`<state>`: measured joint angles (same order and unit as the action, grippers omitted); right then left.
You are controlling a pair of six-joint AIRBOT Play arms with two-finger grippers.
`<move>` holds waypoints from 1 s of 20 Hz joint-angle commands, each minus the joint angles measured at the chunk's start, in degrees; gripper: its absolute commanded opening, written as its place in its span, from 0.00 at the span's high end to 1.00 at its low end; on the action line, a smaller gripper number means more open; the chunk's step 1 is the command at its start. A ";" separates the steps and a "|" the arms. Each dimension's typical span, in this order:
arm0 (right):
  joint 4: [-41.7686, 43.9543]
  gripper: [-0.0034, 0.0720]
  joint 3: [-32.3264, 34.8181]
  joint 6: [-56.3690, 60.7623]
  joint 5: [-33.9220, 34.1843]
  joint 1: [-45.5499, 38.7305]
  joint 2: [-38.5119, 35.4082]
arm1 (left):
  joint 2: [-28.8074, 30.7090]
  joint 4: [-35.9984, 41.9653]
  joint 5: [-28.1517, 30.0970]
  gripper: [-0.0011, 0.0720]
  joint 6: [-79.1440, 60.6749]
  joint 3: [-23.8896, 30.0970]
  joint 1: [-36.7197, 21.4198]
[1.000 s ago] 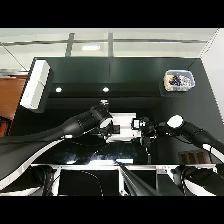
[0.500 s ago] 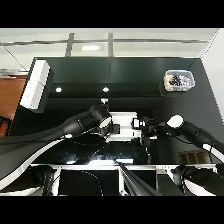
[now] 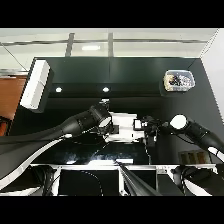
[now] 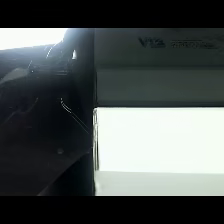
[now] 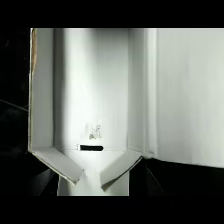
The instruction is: Fold the box and place the chain.
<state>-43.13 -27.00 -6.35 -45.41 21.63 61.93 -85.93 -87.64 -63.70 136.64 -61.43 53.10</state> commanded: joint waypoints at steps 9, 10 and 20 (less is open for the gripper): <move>8.76 0.83 0.09 1.70 -1.97 0.04 -0.09 | 0.00 -0.15 0.15 0.95 -0.17 -0.02 0.00; 9.92 0.83 0.15 1.88 -1.92 0.04 -0.09 | 0.00 -0.15 0.17 0.95 -0.17 -0.02 0.00; 11.63 0.83 0.20 4.04 0.46 1.84 2.86 | 0.00 1.18 0.11 0.95 -0.15 -0.02 0.00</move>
<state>-31.88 -26.81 -2.90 -46.13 23.24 64.12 -85.93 -87.46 -63.64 136.46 -61.45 53.10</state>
